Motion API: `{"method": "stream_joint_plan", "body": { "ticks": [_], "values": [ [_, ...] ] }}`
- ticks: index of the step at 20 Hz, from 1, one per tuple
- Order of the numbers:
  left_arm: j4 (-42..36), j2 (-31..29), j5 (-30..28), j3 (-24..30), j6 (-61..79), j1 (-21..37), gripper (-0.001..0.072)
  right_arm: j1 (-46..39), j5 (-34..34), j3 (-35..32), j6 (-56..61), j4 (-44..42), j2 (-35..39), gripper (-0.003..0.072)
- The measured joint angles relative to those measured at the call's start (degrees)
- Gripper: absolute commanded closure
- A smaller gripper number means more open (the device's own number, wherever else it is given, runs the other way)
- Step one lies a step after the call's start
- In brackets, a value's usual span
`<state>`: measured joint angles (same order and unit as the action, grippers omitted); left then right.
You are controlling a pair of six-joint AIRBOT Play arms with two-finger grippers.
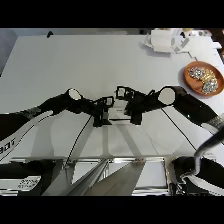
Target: Fold the box and place the chain.
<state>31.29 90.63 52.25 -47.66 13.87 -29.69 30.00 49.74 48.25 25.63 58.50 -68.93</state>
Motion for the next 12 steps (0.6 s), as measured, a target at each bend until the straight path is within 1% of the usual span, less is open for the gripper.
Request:
{"method": "stream_joint_plan", "body": {
  "ticks": [3,5,6,7,10,12],
  "values": [
    [0.1,0.0,0.0,0.0,0.1,0.0,0.0538,0.0,0.0,-0.8,0.0,-0.2,-0.1,0.0482],
    [0.2,0.0,0.0,0.0,0.3,0.0,0.0538,0.0,0.4,-1.2,0.0,-0.4,-0.1,0.0399],
    [0.2,0.0,0.0,0.0,0.4,0.0,0.0538,0.0,0.7,-1.3,0.0,-0.5,-0.1,0.0384],
    [0.3,0.0,0.2,0.0,0.4,-0.1,0.0538,0.0,1.4,-1.4,0.0,-0.7,-0.1,0.0383],
    [0.3,0.0,0.6,0.0,0.3,-0.1,0.0538,0.0,2.4,-1.5,-0.1,-1.6,0.0,0.0347],
    [0.2,0.0,0.7,0.0,0.2,-0.1,0.0538,0.0,3.0,-1.6,-0.3,-2.0,0.1,0.0347]
  ]
}}
